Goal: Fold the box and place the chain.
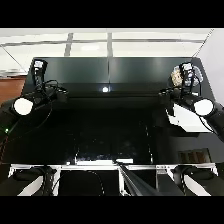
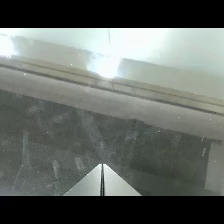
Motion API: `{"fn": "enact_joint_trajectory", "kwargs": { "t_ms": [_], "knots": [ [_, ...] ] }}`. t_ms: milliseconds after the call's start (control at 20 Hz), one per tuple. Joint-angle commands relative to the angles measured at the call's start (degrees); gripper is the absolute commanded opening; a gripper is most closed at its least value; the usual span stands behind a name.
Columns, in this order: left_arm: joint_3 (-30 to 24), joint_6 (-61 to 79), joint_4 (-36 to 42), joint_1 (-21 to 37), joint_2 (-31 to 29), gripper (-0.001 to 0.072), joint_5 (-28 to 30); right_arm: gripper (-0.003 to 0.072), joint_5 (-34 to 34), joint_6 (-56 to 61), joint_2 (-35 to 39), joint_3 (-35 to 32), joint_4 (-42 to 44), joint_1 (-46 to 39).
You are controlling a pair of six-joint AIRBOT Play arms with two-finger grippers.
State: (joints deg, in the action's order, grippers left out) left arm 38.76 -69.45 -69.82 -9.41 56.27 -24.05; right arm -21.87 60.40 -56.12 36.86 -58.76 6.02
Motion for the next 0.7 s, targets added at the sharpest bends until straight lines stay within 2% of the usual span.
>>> {"fn": "enact_joint_trajectory", "kwargs": {
  "t_ms": [0,550,650],
  "knots": [
    [0.0,0.0,0.0,0.0,0.0,0.0027,0.0,0.0018,0.0,0.0,0.0,0.0,0.0,0.1],
    [0.0,0.0,0.0,0.0,0.0,0.0027,0.0,0.0017,0.0,0.0,0.0,0.0,0.0,0.1],
    [0.0,0.0,0.6,0.0,0.0,0.0027,1.5,0.0017,0.0,0.1,0.0,0.0,0.1,0.1]
  ]
}}
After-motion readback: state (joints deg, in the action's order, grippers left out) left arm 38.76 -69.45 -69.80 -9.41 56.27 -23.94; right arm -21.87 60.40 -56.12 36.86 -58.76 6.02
